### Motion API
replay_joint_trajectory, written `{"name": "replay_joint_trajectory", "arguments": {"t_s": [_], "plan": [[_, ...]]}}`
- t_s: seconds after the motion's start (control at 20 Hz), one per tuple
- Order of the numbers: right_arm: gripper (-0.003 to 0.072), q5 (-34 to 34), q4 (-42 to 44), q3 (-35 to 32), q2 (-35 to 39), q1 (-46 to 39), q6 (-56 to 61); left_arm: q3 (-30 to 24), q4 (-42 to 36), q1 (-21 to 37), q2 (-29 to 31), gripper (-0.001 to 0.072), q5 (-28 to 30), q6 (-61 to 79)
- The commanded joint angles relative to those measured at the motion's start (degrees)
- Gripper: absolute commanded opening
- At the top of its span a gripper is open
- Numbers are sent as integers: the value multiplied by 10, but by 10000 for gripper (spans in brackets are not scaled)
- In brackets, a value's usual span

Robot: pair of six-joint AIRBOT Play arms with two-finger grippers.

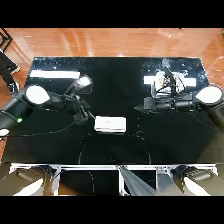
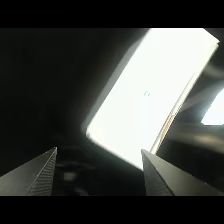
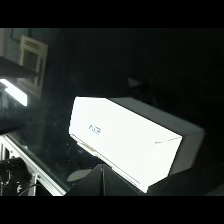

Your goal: Fold the box and place the chain.

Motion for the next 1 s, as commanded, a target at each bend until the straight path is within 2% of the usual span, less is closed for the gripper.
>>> {"name": "replay_joint_trajectory", "arguments": {"t_s": [0.0, 0.1, 0.3, 0.45, 0.85, 0.95], "plan": [[20, 4, -7, 0, 0, -2, 1, 7, 2, -72, -33, 637, 69, 161], [20, 4, -7, 0, 0, -2, 1, 7, 2, -87, -48, 637, 98, 167], [21, 4, -14, 0, 0, -2, 6, 7, -5, -87, -66, 634, 84, 233], [21, -1, -35, 0, 0, -2, 20, 7, -70, -89, -68, 634, 77, 278], [21, -3, -34, 0, 0, -2, 21, -3, -72, -87, -89, 638, 74, 281], [20, -3, -34, 0, 0, -2, 21, -4, -92, -89, -97, 639, 76, 281]]}}
